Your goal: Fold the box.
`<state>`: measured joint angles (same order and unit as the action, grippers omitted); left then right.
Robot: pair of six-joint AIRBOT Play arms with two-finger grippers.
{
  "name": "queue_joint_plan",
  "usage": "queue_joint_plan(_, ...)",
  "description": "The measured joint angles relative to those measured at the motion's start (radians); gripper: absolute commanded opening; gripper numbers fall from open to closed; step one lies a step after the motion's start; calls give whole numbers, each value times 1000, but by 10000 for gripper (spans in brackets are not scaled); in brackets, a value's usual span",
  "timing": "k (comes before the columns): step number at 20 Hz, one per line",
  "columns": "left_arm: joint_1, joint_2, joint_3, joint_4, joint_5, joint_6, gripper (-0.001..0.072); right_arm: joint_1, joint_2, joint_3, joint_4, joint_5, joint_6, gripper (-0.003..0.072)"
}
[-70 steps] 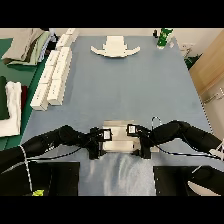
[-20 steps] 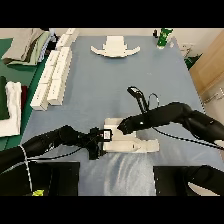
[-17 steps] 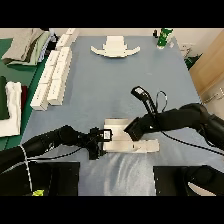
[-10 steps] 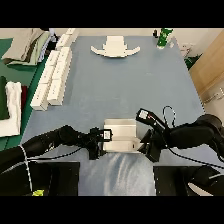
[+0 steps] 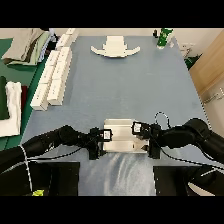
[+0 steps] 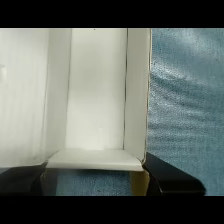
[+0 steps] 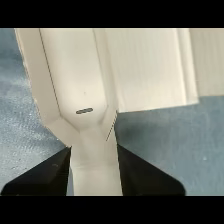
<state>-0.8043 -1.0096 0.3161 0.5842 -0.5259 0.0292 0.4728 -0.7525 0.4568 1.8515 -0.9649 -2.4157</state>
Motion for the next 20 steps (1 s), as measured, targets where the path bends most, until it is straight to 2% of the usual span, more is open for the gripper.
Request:
queue_joint_plan(4,0,0,0,0,0,0,526,2,-33,-4,63,50,-111,449)
queue_joint_plan(6,0,0,0,0,0,0,527,2,-40,-6,99,61,-151,362)
queue_joint_plan(7,0,0,0,0,0,0,527,2,-42,-9,113,63,-163,344)
queue_joint_plan(8,0,0,0,0,0,0,527,2,-43,-14,125,67,-176,282)
queue_joint_plan(10,0,0,0,0,0,0,527,3,-45,-27,152,69,-197,267)
queue_joint_plan(11,0,0,0,0,0,0,527,6,-45,-32,162,75,-206,228)
queue_joint_plan(12,0,0,0,0,0,0,526,11,-45,-36,170,84,-214,157)
queue_joint_plan(20,0,0,0,0,0,0,526,43,-56,-50,183,182,-261,157)
